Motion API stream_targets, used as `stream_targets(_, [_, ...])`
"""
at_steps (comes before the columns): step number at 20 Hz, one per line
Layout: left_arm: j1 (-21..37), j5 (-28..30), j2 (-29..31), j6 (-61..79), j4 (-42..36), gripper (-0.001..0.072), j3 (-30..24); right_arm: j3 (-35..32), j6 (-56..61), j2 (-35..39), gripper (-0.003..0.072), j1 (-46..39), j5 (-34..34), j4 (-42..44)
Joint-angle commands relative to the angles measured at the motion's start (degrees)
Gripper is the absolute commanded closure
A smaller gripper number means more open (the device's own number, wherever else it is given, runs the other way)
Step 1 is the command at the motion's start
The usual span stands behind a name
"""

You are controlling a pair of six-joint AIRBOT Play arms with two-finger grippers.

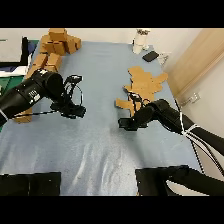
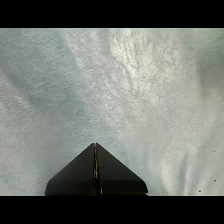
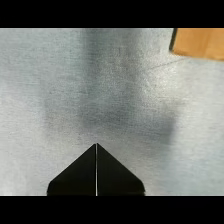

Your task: Fold the box.

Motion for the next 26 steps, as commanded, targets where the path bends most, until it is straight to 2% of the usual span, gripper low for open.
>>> stream_targets(1, [0.02,-0.02,0.02,0.00,0.07,0.0698,-0.02,0.07,0.07,0.07,0.0682,0.04,0.00,0.07])
stream_targets(9, [0.02,-0.02,0.02,0.00,0.07,0.0698,-0.02,0.07,0.07,0.07,0.0682,0.04,-0.11,0.07])
stream_targets(12, [0.02,4.26,0.02,1.73,0.28,0.0698,-0.02,0.09,0.09,0.07,0.0683,0.04,2.36,0.07])
stream_targets(15, [0.02,5.09,0.02,1.73,0.26,0.0698,-0.02,0.07,0.09,0.00,0.0682,0.04,3.61,0.07])
stream_targets(18, [0.02,8.57,-0.02,1.68,0.26,0.0698,-0.02,0.09,0.09,-0.04,0.0683,0.09,4.20,2.51])
stream_targets(20, [0.02,10.43,-0.04,1.55,0.26,0.0698,-0.02,1.11,0.00,-0.02,0.0682,-0.87,5.11,-3.06])
stream_targets(22, [0.02,11.63,-0.11,1.49,0.24,0.0698,-0.02,5.20,0.20,-0.04,0.0677,-7.10,0.50,-15.76])
stream_targets(23, [0.02,12.15,-0.11,1.49,0.24,0.0698,-0.02,7.63,0.11,-0.04,0.0558,-12.61,-1.64,-21.29])
stream_targets(24, [0.02,12.28,-0.11,1.49,0.24,0.0697,-0.02,9.62,-0.31,-0.11,0.0417,-18.53,-2.27,-24.00])
stream_targets(25, [0.02,12.48,-0.11,1.49,0.24,0.0697,-0.02,11.45,-3.26,-0.52,0.0311,-25.64,-1.62,-24.52])
stream_targets(26, [0.02,12.50,-0.24,1.49,0.24,0.0697,-0.02,12.81,-6.99,-1.46,0.0305,-32.39,-0.37,-23.47])
